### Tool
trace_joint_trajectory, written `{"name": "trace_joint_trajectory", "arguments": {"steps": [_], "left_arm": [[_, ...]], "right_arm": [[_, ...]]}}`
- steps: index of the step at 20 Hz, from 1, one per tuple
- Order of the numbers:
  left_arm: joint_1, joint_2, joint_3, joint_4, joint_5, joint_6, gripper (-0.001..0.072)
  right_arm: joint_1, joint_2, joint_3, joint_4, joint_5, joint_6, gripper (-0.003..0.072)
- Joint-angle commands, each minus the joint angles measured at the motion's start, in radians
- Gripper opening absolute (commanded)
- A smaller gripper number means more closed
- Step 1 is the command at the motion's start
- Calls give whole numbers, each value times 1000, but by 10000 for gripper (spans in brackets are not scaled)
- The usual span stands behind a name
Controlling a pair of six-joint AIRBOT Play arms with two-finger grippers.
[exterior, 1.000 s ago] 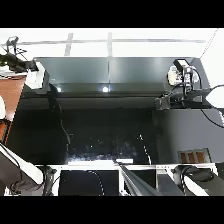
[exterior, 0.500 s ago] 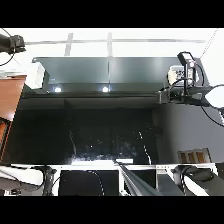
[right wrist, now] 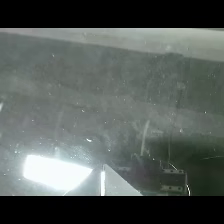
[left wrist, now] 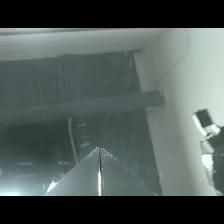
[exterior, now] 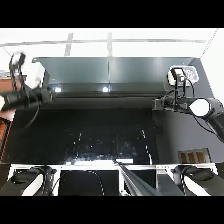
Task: Fold the box and place the chain.
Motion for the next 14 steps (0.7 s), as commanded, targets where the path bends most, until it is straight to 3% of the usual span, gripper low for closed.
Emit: {"name": "trace_joint_trajectory", "arguments": {"steps": [1,4,14], "left_arm": [[-21,206,-232,16,48,-2,27],[-23,251,-243,9,-16,-3,27],[-23,248,-243,10,-15,-3,27]], "right_arm": [[0,-3,-20,-4,-12,0,17],[0,-3,-20,-4,-12,0,17],[0,-3,-20,-4,-12,0,17]]}}
